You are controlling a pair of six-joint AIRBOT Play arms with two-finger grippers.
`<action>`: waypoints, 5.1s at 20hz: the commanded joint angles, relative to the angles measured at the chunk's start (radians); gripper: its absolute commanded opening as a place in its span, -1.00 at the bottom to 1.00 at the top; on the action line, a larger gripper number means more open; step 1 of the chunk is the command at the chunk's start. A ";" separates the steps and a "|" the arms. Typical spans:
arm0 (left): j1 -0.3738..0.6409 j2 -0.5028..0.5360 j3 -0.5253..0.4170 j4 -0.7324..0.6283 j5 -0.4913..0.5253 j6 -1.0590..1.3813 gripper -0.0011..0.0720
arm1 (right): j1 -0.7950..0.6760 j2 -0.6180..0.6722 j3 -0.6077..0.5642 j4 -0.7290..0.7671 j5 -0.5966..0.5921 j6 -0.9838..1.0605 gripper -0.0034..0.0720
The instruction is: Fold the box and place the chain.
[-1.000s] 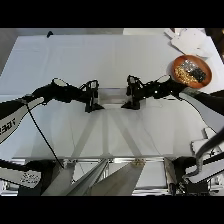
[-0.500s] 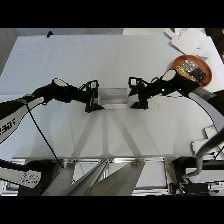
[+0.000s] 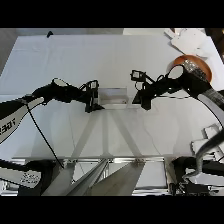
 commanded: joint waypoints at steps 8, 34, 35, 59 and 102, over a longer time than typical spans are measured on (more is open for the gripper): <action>0.000 0.001 0.000 0.000 0.000 0.000 -0.39 | 0.001 -0.053 0.001 0.359 -0.297 0.140 -0.89; 0.000 0.001 0.000 0.000 0.000 0.000 -0.39 | 0.000 0.172 0.001 0.140 -0.258 0.130 -0.88; 0.000 0.001 0.000 0.000 0.000 0.000 -0.39 | 0.000 0.198 0.001 0.057 -0.249 0.130 -0.87; 0.000 0.001 0.000 0.000 0.000 0.000 -0.39 | 0.105 -0.108 0.001 -0.134 -0.220 -0.356 0.09; 0.000 0.001 0.000 0.000 0.000 0.000 -0.39 | -0.013 0.164 0.001 0.074 -0.198 0.040 -0.88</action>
